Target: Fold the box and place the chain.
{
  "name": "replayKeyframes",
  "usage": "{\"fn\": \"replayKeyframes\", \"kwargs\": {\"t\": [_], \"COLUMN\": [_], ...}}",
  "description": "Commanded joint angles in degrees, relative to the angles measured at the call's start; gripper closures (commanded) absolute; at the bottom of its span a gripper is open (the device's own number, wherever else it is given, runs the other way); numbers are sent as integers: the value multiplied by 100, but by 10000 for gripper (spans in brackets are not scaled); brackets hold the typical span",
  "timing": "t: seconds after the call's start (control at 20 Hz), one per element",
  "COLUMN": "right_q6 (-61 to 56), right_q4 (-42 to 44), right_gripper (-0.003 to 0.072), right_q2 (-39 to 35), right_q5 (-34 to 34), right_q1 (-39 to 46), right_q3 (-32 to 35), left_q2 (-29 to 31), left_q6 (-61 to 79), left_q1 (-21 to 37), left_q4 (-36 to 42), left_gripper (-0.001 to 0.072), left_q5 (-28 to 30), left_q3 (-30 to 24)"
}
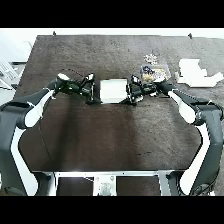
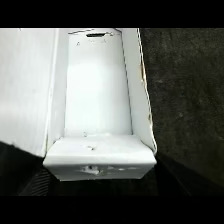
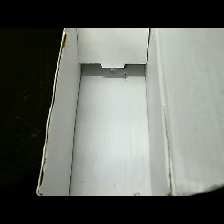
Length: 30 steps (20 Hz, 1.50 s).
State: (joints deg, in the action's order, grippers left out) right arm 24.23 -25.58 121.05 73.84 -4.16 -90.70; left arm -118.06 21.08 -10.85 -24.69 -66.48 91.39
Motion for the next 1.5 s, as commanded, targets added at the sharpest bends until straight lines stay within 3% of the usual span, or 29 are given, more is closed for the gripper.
{"fn": "replayKeyframes", "kwargs": {"t": [0.0, 1.45], "right_q6": [-2, -2], "right_q4": [4, 4], "right_gripper": [111, 111], "right_q2": [-2, -2], "right_q5": [-7, -7], "right_q1": [-4, -4], "right_q3": [2, 2], "left_q2": [-17, -236], "left_q6": [44, 66], "left_q1": [-103, -234], "left_q4": [26, 240], "left_gripper": [-11, 0], "left_q5": [157, 415], "left_q3": [7, 42]}}
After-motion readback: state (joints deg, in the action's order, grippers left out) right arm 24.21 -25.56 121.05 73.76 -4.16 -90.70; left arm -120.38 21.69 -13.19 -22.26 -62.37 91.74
